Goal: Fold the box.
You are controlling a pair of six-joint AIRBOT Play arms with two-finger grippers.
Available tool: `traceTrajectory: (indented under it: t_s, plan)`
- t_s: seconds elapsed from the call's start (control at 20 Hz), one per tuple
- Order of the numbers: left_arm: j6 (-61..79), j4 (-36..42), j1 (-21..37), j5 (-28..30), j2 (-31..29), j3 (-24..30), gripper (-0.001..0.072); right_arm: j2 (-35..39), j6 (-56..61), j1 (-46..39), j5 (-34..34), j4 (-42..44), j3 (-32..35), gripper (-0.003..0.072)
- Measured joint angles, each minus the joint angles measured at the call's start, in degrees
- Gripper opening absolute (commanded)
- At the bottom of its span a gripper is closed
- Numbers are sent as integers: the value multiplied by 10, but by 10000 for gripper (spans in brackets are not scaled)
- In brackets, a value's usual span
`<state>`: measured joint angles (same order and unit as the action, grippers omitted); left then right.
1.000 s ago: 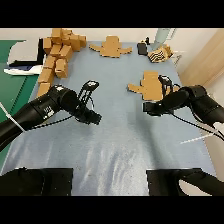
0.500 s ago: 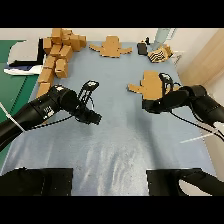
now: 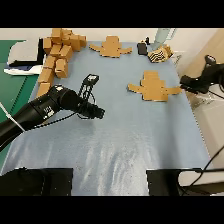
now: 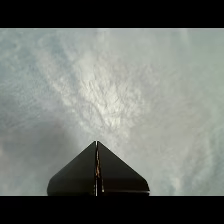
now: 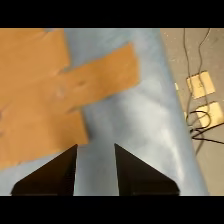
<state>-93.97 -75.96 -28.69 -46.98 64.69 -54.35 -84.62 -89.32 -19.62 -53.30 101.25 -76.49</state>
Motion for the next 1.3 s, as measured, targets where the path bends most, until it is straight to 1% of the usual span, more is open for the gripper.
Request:
traceTrajectory:
  t_s: [0.1,0.2,0.3,0.45,0.65,0.85,0.9,0.95,1.05,1.1,1.15,1.2,1.25,1.3]
  plan:
    - [0,8,0,20,0,0,12,-74,-70,-59,0,88,-52,374]
    - [0,12,0,40,0,0,12,-141,-126,-96,-1,149,-103,374]
    - [-1,19,0,58,0,0,13,-193,-166,-113,-12,189,-150,374]
    - [-2,28,0,73,0,0,13,-262,-203,-123,-48,229,-218,372]
    - [-4,38,0,82,0,0,14,-314,-235,-120,-110,258,-279,367]
    - [-5,45,0,85,0,0,14,-329,-256,-111,-167,282,-305,364]
    - [-5,48,0,85,0,0,14,-331,-258,-109,-179,284,-308,351]
    - [-6,52,0,85,0,0,14,-333,-260,-108,-193,284,-310,285]
    - [-6,55,0,85,0,0,14,-335,-264,-106,-209,285,-313,283]
    - [-6,56,0,84,0,0,14,-335,-268,-105,-214,285,-314,256]
    - [-6,57,0,81,0,0,14,-336,-272,-105,-219,285,-315,188]
    - [-6,57,0,80,0,0,14,-336,-277,-104,-222,285,-315,141]
    - [-6,58,0,78,0,0,13,-336,-282,-104,-224,285,-316,47]
    - [-6,58,0,77,0,0,13,-336,-287,-103,-227,285,-316,4]
